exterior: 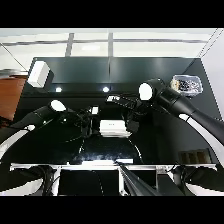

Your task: Fold the box and place the chain.

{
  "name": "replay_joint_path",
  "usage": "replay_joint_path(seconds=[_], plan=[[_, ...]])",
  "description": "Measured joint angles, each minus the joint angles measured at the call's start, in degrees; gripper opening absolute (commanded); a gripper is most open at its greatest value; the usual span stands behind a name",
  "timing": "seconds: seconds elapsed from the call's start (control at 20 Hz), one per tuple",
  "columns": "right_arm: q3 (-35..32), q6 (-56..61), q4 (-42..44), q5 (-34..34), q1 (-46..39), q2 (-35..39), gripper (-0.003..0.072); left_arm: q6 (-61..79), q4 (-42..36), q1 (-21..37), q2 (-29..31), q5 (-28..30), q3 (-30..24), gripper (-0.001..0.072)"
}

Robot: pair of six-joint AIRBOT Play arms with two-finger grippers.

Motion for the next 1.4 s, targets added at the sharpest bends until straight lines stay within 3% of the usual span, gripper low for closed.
replay_joint_path(seconds=[0.35,0.4,0.45,0.5,1.4], plan=[[0.0,0.4,-0.1,-0.1,0.0,0.0,0.0275,0.0,0.0,0.0,0.0,0.0,0.0,0.0435],[0.0,0.5,-0.1,-0.1,0.0,0.0,0.0292,0.0,0.0,0.0,0.0,0.0,0.0,0.0435],[0.0,0.9,-0.1,-0.1,0.0,0.0,0.0412,0.0,0.0,0.0,0.0,0.0,0.0,0.0435],[0.0,0.9,-0.7,-0.1,0.0,0.0,0.043,0.1,0.0,0.0,0.0,0.0,0.0,0.0435],[0.3,2.8,-1.1,-1.4,-0.6,4.7,0.043,0.0,0.0,0.0,0.0,0.0,0.0,0.0434]])
